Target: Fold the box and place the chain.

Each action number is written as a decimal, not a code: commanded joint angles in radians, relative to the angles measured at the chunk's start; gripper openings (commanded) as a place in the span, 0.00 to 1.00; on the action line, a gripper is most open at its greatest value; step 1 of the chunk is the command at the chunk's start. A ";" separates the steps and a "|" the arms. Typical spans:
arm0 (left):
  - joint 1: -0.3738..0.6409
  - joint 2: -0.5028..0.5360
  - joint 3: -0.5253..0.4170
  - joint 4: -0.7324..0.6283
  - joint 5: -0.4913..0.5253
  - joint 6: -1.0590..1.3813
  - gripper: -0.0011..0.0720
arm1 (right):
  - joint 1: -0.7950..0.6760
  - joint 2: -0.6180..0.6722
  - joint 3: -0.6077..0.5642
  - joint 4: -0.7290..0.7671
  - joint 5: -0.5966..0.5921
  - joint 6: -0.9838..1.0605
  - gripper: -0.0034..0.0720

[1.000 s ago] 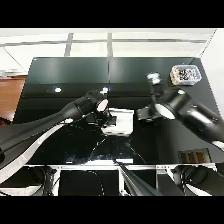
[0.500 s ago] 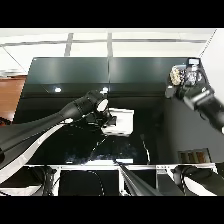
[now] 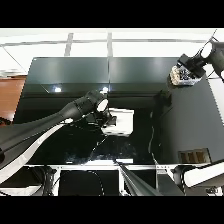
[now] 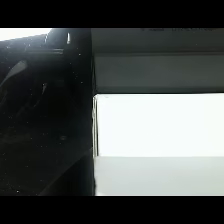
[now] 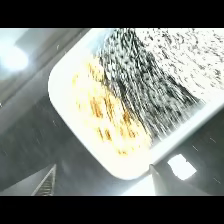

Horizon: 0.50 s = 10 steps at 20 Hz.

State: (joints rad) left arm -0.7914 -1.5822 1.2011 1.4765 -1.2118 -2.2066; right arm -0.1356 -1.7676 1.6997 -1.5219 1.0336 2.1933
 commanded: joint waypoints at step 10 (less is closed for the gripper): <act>0.000 0.001 0.001 0.000 -0.001 0.000 0.05 | -0.074 -0.248 0.153 0.278 -0.029 0.009 0.68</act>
